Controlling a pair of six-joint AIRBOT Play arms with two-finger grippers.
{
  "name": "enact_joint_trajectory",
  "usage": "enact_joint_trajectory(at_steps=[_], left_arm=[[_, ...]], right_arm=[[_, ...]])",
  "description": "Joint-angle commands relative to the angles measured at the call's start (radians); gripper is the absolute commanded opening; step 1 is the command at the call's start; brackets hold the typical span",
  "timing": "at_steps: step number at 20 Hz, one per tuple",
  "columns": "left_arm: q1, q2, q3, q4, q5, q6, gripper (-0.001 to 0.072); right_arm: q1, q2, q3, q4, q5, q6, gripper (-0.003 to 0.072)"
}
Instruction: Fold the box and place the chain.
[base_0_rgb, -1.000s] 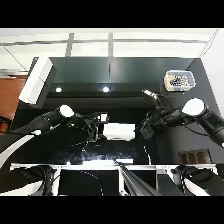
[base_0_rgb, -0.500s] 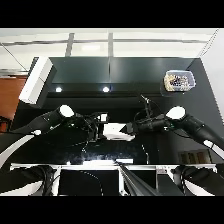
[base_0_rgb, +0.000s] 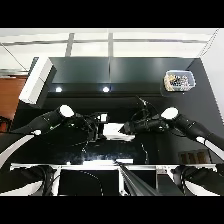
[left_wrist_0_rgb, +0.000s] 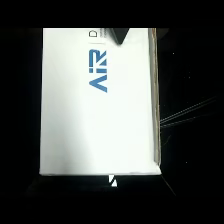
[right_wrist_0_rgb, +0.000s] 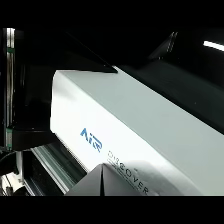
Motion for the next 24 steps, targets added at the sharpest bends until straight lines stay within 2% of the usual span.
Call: enact_joint_trajectory(at_steps=[1, 6, 10, 11, 12, 17, 20, 22, 24], left_arm=[[0.000, 0.000, 0.001, -0.001, -0.001, -0.001, 0.0166], [0.000, 0.000, 0.001, -0.001, -0.006, -0.002, 0.0166], [0.000, 0.005, 0.001, 0.005, -0.030, -0.022, 0.0169], [0.000, 0.014, 0.001, 0.013, -0.040, -0.068, 0.0283], [0.001, 0.029, 0.001, 0.028, -0.034, -0.138, 0.0709], [0.011, 0.174, 0.003, 0.230, -0.067, -0.328, 0.0712], [-0.006, 0.266, 0.011, 0.208, -0.098, -0.371, 0.0712], [-0.045, 0.270, 0.046, 0.206, -0.078, -0.449, 0.0710], [-0.085, 0.243, 0.080, 0.169, -0.016, -0.472, 0.0710]], right_arm=[[-0.002, 0.003, 0.006, -0.016, 0.019, -0.036, 0.0013], [-0.060, 0.102, 0.081, -0.067, 0.157, -0.023, 0.0012], [-0.220, 0.260, 0.130, -0.090, 0.337, -0.012, 0.0013], [-0.271, 0.300, 0.136, -0.123, 0.366, 0.002, 0.0013], [-0.323, 0.341, 0.141, -0.173, 0.391, 0.020, 0.0013], [-0.533, 0.460, 0.140, -0.344, 0.480, 0.051, 0.0013], [-0.576, 0.463, 0.140, -0.400, 0.465, 0.051, 0.0013], [-0.574, 0.463, 0.140, -0.409, 0.429, 0.051, 0.0013], [-0.574, 0.463, 0.140, -0.409, 0.391, 0.051, 0.0013]])
